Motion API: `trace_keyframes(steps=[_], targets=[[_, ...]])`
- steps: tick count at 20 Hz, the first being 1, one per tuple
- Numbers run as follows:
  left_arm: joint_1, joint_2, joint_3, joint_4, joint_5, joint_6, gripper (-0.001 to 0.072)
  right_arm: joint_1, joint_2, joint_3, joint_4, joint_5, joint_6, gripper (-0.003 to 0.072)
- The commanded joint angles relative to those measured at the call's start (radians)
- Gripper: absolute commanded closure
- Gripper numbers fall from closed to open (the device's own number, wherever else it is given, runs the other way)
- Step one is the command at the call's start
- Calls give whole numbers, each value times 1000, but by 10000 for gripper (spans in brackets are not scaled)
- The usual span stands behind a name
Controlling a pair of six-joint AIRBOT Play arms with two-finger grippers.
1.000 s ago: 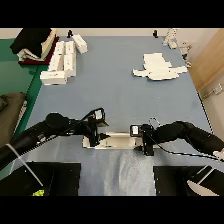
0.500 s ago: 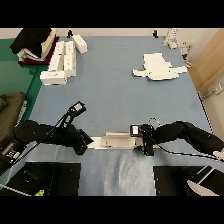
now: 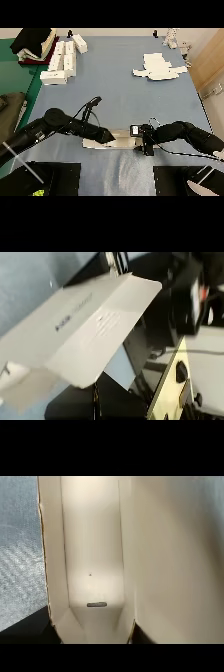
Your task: Fold the box.
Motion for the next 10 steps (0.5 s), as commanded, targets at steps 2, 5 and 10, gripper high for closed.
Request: trace_keyframes(steps=[2,5,10], targets=[[38,-212,126,-40,51,26,696,0,1,0,0,1,0,171],[72,-291,134,-36,77,21,696,1,1,0,0,0,0,171],[98,-344,133,-35,146,19,696,0,1,0,0,0,0,171]])
